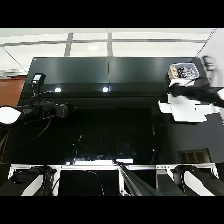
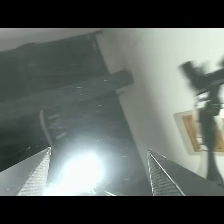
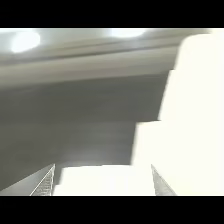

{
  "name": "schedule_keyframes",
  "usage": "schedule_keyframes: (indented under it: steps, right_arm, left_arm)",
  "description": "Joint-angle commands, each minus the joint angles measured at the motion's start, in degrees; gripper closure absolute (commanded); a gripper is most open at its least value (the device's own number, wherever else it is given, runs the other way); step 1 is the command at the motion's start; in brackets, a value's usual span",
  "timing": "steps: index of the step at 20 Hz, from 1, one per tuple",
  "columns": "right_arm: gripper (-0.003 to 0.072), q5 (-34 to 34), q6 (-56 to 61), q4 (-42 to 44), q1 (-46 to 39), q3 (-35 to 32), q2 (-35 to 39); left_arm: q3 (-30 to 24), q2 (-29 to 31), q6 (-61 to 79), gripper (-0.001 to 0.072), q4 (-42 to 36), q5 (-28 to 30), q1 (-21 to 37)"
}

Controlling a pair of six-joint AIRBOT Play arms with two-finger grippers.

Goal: Fold the box and place the chain.

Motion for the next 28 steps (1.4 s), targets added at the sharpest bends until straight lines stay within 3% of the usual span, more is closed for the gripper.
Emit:
schedule_keyframes:
  steps: [1,4,7,10,11,16,19,20,21,26,28]
  right_arm:
    - [-0.0023,4.3,9.3,-11.6,-21.7,4.3,-1.9]
    - [-0.0023,8.2,6.1,-6.2,-40.0,7.8,-8.9]
    - [-0.0023,17.8,-5.2,3.4,-47.8,15.8,-20.9]
    - [-0.0023,31.5,-13.5,8.5,-46.0,26.0,-33.8]
    - [-0.0023,32.8,-14.6,7.6,-44.2,28.8,-37.2]
    - [-0.0021,26.3,-19.4,2.8,-36.0,32.7,-42.6]
    - [0.0271,27.3,-22.1,1.6,-33.3,32.7,-42.7]
    - [0.0488,28.5,-22.1,0.4,-32.8,32.7,-42.6]
    - [0.0641,30.4,-22.1,0.2,-32.7,32.7,-42.5]
    - [0.0672,41.9,-18.7,1.5,-30.0,32.2,-37.6]
    - [0.0672,41.5,-20.0,8.3,-27.5,27.8,-32.3]
  left_arm:
    - [0.0,0.0,-1.2,0.0,1.8,0.0,1.7]
    - [0.0,0.0,-0.9,0.0005,1.8,0.0,1.6]
    - [0.0,0.0,-1.0,0.0005,1.8,0.2,1.6]
    - [0.0,0.0,-1.1,0.0004,1.8,0.2,1.6]
    - [0.0,0.0,-1.5,0.0005,1.8,0.1,1.6]
    - [0.0,0.0,-3.0,0.0004,1.7,0.0,1.6]
    - [0.0,0.0,-3.0,0.0005,1.8,0.2,1.6]
    - [0.0,0.0,-3.0,0.0005,1.8,0.2,1.6]
    - [0.0,0.0,-3.0,0.0005,1.8,0.2,1.6]
    - [0.0,0.0,-2.8,0.0005,1.8,0.7,1.6]
    - [0.0,0.0,-2.8,0.0005,1.8,0.9,1.6]
